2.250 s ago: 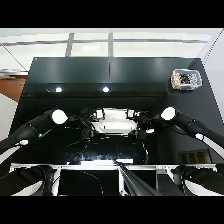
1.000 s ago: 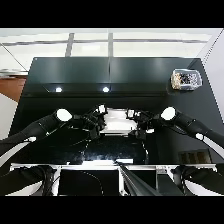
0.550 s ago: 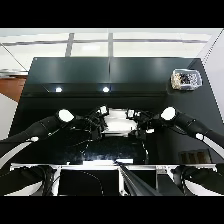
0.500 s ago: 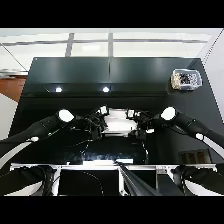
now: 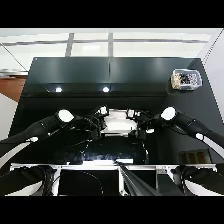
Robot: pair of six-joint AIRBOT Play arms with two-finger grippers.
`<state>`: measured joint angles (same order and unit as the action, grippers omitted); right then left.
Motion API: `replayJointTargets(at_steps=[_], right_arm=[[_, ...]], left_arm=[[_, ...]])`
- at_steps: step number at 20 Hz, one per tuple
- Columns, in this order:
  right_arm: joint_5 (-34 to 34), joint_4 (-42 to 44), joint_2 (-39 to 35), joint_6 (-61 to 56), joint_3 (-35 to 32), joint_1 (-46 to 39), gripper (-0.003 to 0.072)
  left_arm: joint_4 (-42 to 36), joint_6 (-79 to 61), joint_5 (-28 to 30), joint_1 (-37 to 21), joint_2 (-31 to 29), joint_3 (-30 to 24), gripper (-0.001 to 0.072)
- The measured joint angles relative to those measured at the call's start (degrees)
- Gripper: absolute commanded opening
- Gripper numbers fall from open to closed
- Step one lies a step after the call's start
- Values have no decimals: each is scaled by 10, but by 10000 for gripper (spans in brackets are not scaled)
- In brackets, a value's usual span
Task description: Fold the box and place the chain.
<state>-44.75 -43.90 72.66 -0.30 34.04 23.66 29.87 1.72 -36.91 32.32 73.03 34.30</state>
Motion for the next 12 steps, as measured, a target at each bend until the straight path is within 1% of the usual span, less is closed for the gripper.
replayJointTargets(at_steps=[3,6,9,12], right_arm=[[0,0,0,-1,0,0,402],[0,0,0,0,0,0,402],[0,-1,0,1,0,0,402],[0,-1,0,1,0,0,402]], left_arm=[[9,2,-18,-24,-29,0,27],[30,32,-49,-74,-74,0,27],[61,96,-103,-156,-117,0,27],[76,195,-177,-260,-135,-1,27]])
